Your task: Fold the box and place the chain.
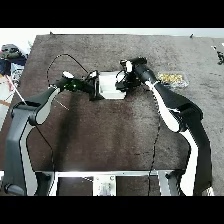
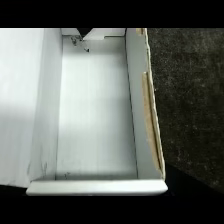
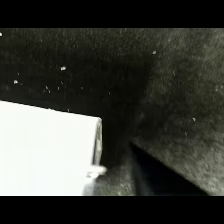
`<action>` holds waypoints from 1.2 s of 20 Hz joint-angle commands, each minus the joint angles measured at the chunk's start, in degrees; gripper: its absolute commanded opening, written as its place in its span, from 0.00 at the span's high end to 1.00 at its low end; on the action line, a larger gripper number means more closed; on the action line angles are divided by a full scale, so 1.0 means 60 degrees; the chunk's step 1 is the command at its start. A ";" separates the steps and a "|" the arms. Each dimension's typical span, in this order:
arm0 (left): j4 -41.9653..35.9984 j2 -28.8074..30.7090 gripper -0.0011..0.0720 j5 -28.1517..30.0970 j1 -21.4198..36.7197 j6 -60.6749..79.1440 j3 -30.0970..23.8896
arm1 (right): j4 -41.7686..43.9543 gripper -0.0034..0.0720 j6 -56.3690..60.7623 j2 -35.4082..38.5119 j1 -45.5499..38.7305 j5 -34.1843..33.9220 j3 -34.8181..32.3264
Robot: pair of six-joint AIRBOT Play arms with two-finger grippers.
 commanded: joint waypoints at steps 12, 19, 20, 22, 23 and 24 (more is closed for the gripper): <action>-0.0022 0.0000 0.34 0.0033 0.0004 -0.0022 0.0000 | 0.0299 0.48 -0.0029 0.0033 0.0015 -0.0208 -0.0197; -0.0022 0.0000 0.34 0.0033 0.0004 -0.0022 0.0000 | -0.0226 0.93 0.0226 0.0015 0.0131 -0.0554 -0.0408; -0.0018 0.0000 0.34 0.0033 0.0004 -0.0022 0.0000 | -0.0386 0.93 0.0226 0.0015 0.0200 -0.0557 -0.0408; -0.0022 0.0000 0.34 0.0033 0.0004 -0.0022 0.0000 | -0.0499 0.93 0.0226 0.0015 0.0306 -0.0565 -0.0404; -0.0022 0.0000 0.34 0.0033 0.0004 -0.0022 0.0000 | -0.0481 0.93 0.0237 0.0018 0.0313 -0.0561 -0.0397; -0.0022 0.0000 0.34 0.0033 0.0004 -0.0022 0.0000 | -0.0484 0.74 0.0324 0.0036 0.0306 -0.0561 -0.0397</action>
